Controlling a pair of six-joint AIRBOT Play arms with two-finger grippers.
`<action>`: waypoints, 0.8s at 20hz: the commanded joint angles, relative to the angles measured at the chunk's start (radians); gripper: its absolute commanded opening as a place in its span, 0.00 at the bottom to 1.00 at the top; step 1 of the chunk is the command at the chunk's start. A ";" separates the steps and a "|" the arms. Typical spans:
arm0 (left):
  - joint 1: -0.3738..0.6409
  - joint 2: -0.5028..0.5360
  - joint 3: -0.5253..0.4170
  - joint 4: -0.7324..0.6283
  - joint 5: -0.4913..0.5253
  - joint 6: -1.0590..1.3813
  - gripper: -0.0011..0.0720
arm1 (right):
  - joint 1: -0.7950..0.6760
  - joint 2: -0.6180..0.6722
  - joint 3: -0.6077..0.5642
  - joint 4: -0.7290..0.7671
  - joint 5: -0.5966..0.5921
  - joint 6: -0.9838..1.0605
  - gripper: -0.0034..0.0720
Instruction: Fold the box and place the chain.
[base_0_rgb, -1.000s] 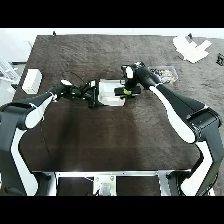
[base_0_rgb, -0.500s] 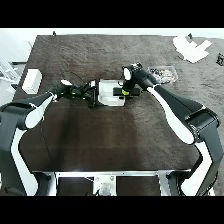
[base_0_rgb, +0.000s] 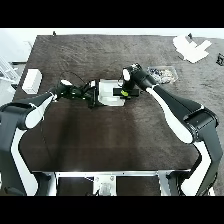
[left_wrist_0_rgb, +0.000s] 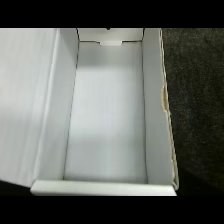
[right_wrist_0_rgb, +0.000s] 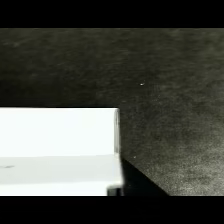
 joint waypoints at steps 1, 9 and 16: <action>0.000 0.000 0.000 0.001 0.000 0.001 0.58 | 0.002 -0.008 0.000 0.005 -0.002 0.002 0.06; 0.000 0.000 0.000 0.000 0.000 0.001 0.58 | -0.001 0.005 0.000 0.004 0.010 0.001 0.55; 0.000 0.000 0.000 0.000 0.000 0.001 0.58 | -0.008 0.058 0.038 0.007 0.036 -0.046 0.66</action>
